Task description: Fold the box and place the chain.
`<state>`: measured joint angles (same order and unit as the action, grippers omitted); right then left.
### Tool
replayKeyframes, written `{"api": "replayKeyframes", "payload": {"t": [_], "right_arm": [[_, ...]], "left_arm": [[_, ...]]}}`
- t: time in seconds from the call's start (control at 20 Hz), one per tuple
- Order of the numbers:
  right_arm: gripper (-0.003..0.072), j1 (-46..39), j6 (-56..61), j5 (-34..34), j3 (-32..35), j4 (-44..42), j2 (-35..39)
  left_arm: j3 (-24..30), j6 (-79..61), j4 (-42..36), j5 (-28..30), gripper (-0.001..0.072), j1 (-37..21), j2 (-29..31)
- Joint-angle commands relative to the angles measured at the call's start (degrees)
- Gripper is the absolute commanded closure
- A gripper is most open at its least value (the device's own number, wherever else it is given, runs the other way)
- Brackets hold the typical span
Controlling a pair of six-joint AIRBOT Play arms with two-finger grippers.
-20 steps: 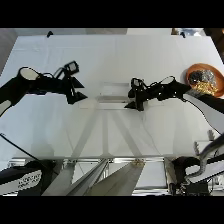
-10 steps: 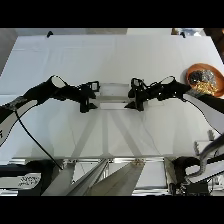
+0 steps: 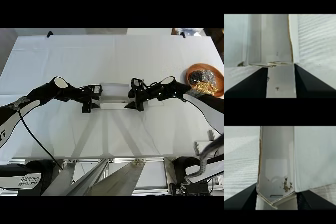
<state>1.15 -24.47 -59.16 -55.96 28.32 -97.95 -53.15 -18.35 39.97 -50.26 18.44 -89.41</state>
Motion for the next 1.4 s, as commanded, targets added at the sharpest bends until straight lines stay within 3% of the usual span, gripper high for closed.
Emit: {"api": "replayKeyframes", "payload": {"t": [0.0,0.1,0.2,0.25,0.3,0.7,0.75,0.8,0.85,1.05,1.1,1.2,1.25,1.35], "right_arm": [[0.0444,0.0,0.0,0.0,-0.1,0.0,0.0],[0.0444,0.0,0.0,0.0,-0.1,0.0,0.0],[0.0444,0.0,0.0,0.0,-0.1,0.0,0.0],[0.0444,0.0,0.0,0.0,-0.1,0.0,0.0],[0.0444,0.0,0.0,0.0,-0.1,0.0,0.0],[0.0444,0.0,0.0,0.0,-0.1,0.0,0.0],[0.0444,0.0,0.0,0.0,-0.1,0.0,0.0],[0.0444,0.0,0.0,0.0,-0.1,0.0,0.0],[0.0444,0.0,0.0,0.0,-0.1,0.0,0.0],[0.0444,0.0,0.0,0.0,-0.1,0.0,0.0],[0.0444,0.0,0.0,0.0,-0.1,0.0,0.0],[0.0444,0.0,0.0,0.0,-0.1,0.0,0.0],[0.0444,0.0,0.0,0.0,-0.1,0.0,0.0],[0.0444,0.0,0.0,0.0,-0.1,0.0,0.0]], "left_arm": [[0.0,-3.0,-1.1,0.9,0.0375,0.0,0.0],[0.0,-4.3,-1.1,1.7,0.0458,0.0,0.0],[0.0,-4.8,-1.2,2.6,0.0491,0.1,0.0],[0.0,-4.8,-1.2,3.0,0.0579,0.2,0.0],[0.0,-4.8,-1.7,3.0,0.0602,0.2,0.0],[0.0,-4.8,-7.0,2.9,0.0588,0.2,-0.1],[0.0,-4.8,-7.0,2.9,0.0478,0.2,-0.1],[0.0,-4.8,-7.0,3.0,0.0312,0.2,-0.2],[0.0,-4.8,-6.9,3.3,0.0241,0.2,-0.2],[0.0,-4.5,-6.9,3.3,0.0206,0.2,-1.1],[0.0,-4.5,-6.9,3.4,0.0239,0.2,-1.2],[0.0,-4.1,-6.9,3.4,0.0584,0.1,-1.2],[0.0,-4.1,-6.9,3.4,0.0693,0.1,-1.1],[0.0,-3.9,-6.8,3.3,0.0701,0.1,-0.7]]}}
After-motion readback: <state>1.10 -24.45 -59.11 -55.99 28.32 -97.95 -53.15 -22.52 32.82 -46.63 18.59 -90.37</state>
